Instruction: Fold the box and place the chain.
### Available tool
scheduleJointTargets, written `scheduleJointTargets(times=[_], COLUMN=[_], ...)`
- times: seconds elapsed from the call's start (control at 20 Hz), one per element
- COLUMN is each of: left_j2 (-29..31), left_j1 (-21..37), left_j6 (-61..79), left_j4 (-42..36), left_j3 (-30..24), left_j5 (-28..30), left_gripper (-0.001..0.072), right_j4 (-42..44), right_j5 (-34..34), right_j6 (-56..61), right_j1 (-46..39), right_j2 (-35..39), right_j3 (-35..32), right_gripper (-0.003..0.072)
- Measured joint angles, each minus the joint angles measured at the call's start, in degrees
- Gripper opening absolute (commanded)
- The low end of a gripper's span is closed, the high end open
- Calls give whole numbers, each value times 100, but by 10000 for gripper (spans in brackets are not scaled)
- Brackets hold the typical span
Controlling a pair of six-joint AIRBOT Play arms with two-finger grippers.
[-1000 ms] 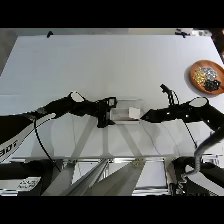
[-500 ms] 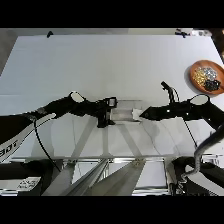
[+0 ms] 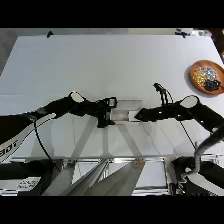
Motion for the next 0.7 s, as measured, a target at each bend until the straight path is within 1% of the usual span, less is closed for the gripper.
scheduleJointTargets(times=[0.1, 0.25, 0.3, 0.4, 0.55, 0.7], left_j2=[2, 2, 2, 0, 2, 2], left_j1=[0, 0, 0, 0, 0, 0], left_j6=[-2, -2, -2, -2, 0, 0], left_j4=[0, 0, 0, 0, 0, 0], left_j3=[0, 0, 0, 0, 0, 0], left_j5=[0, -2, 0, 0, 0, 0], left_gripper=[276, 276, 276, 276, 276, 276], right_j4=[-348, -1088, -1373, -1930, -2682, -3176], right_j5=[-166, -334, -339, -289, -197, -168], right_j6=[382, 1180, 1464, 2050, 2920, 3615], right_j1=[260, 568, 654, 839, 1141, 1403], right_j2=[0, 0, 0, 0, 0, 0], right_j3=[98, 422, 540, 756, 925, 990], right_gripper=[438, 438, 438, 400, 396, 395])
